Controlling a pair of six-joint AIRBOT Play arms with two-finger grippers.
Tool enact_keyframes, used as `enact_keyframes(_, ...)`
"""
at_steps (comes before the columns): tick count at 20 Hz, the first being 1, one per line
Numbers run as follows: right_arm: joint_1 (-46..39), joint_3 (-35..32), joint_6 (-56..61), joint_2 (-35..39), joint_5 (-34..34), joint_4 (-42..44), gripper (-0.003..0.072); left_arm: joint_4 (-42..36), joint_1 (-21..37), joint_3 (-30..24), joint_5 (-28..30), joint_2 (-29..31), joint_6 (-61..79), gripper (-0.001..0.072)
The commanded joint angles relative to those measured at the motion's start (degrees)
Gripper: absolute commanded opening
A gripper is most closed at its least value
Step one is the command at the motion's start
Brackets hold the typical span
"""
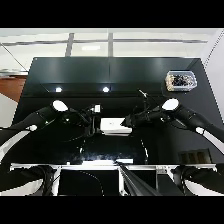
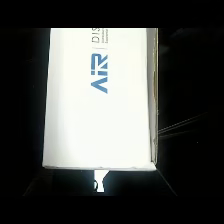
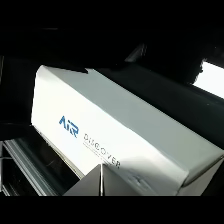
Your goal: Fold the box and place the chain.
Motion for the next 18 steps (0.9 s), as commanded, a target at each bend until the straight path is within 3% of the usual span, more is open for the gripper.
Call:
enact_keyframes(1, 0.26, -0.11, 0.04, -0.68, -1.44, -0.44, 0.0033, -0.02, 0.0, -0.02, 0.02, 0.02, 0.02, 0.0416)
enact_keyframes(6, -1.36, 2.16, -1.2, 0.68, 2.6, -0.22, 0.0033, 0.68, 0.09, -0.02, -0.2, 0.07, -0.48, 0.0426)
enact_keyframes(7, -2.38, 3.13, -1.44, 1.95, 3.96, -0.24, 0.0033, 1.38, 0.17, -0.02, -0.26, 0.2, -1.01, 0.0499)
enact_keyframes(8, -3.89, 4.24, -1.53, 3.58, 5.25, -0.42, 0.0033, 2.45, 0.17, -0.02, -0.15, 0.5, -1.92, 0.0716)
enact_keyframes(14, -14.53, 6.78, -1.49, 11.87, 7.13, -0.46, 0.0033, 12.7, 0.24, -0.02, -0.85, 9.14, -10.36, 0.071)
enact_keyframes(18, -17.27, 6.78, -1.51, 12.22, 7.65, -1.2, 0.0033, 11.61, 0.0, -0.02, -2.97, 16.13, -16.35, 0.071)
